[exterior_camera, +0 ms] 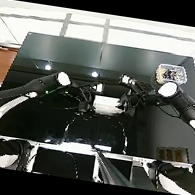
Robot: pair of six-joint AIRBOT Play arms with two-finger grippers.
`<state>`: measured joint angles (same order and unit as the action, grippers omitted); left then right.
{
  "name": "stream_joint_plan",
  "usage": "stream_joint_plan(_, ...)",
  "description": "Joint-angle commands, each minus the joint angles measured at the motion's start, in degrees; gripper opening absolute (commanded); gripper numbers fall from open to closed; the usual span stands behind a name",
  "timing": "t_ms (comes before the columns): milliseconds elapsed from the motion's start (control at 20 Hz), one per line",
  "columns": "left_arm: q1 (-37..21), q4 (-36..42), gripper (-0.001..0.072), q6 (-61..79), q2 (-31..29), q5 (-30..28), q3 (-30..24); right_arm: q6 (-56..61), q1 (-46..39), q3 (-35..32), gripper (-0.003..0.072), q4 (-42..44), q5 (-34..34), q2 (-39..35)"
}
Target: Fold the box and place the chain.
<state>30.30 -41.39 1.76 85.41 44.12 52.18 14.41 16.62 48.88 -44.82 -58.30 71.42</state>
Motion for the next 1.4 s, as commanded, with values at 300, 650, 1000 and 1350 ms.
stream_joint_plan(300,0.0,0.0,0.0391,0.0,0.0,0.0,0.0,0.5,0.0,0.0,0.0265,0.2,0.3,-0.1)
stream_joint_plan(650,0.0,0.0,0.0392,0.0,0.0,0.0,0.0,3.4,0.0,0.2,0.0265,0.2,-0.8,-1.8)
stream_joint_plan(1000,0.0,0.0,0.0391,0.0,0.0,0.0,0.0,3.7,0.0,0.0,0.0263,-0.2,-1.0,-1.8)
stream_joint_plan(1350,0.0,0.0,0.0392,0.0,0.0,0.0,0.0,3.8,0.0,-3.0,0.0263,0.4,0.5,-1.6)
